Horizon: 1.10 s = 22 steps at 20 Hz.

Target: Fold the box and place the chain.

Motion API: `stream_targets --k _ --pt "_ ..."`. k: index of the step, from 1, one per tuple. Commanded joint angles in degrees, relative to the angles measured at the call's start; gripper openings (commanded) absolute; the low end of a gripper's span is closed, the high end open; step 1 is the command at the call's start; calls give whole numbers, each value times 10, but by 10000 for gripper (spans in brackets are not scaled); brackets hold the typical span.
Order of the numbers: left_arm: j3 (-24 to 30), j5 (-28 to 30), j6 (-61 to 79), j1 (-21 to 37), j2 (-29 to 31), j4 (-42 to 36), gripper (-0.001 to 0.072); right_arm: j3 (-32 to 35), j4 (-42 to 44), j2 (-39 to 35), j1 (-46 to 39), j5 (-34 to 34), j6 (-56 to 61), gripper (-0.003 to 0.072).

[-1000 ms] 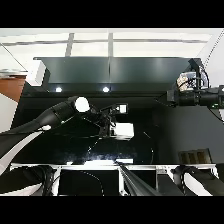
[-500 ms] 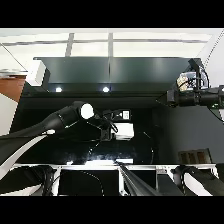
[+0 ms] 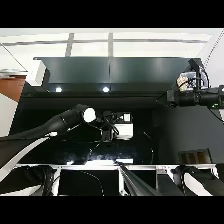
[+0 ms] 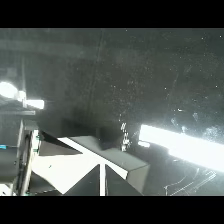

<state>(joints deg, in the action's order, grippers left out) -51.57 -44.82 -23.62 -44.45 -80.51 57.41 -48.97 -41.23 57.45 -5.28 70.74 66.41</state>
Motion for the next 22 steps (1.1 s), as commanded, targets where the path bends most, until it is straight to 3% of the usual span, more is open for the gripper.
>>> stream_targets --k 1,5,8,11,14,17,20,22 --pt "-7 -39 -68 35 22 43 266 -1 0 0 -1 0 0 44" --pt "-6 -111 -190 185 80 134 265 -1 0 0 -1 0 0 44" --pt "-6 -152 -237 366 115 148 226 0 0 0 -1 0 0 44" --pt "-6 -141 -289 564 119 148 226 0 0 0 -1 -1 0 43" --pt "-7 -78 -337 694 101 146 228 0 0 0 0 -6 0 43" --pt "-24 -22 -337 737 57 145 233 0 0 0 0 -7 0 43" --pt "-70 -16 -319 736 -1 146 316 0 0 0 0 -6 1 43" --pt "-99 -1 -319 735 -35 142 316 0 0 0 0 -8 1 43"
